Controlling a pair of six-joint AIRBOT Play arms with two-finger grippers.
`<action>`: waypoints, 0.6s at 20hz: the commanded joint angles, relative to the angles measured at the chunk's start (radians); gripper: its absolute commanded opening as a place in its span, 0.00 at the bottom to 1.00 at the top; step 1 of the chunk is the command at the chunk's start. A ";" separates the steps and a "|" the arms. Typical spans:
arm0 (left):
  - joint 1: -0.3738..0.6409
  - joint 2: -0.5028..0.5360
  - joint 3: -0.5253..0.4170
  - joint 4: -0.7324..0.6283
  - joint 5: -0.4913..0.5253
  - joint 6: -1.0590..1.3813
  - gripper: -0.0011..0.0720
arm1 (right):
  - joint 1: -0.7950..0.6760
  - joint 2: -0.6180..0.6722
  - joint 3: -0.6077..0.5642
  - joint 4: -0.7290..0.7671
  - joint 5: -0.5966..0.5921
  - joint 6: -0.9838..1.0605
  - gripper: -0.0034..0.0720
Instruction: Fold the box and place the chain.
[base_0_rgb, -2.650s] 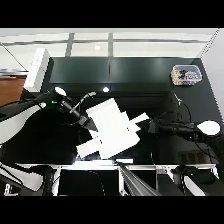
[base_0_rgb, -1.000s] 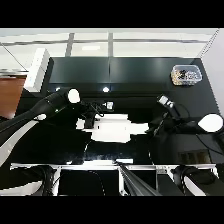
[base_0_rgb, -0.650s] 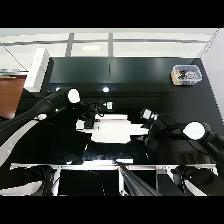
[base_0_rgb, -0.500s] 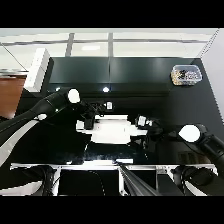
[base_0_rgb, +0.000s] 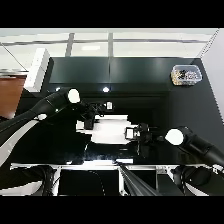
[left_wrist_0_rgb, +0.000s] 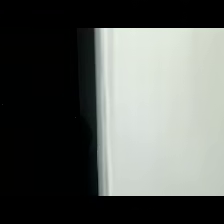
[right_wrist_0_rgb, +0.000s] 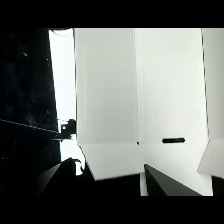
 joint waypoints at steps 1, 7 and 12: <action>0.001 -0.001 0.000 0.000 0.002 0.000 0.06 | 0.078 -0.045 0.000 0.054 -0.123 -0.023 0.83; 0.001 -0.001 0.000 0.000 0.002 -0.001 0.06 | 0.093 -0.050 0.000 0.071 -0.211 0.020 0.83; 0.001 -0.001 0.000 0.000 0.002 -0.001 0.06 | 0.079 -0.049 0.010 0.014 -0.189 0.047 0.89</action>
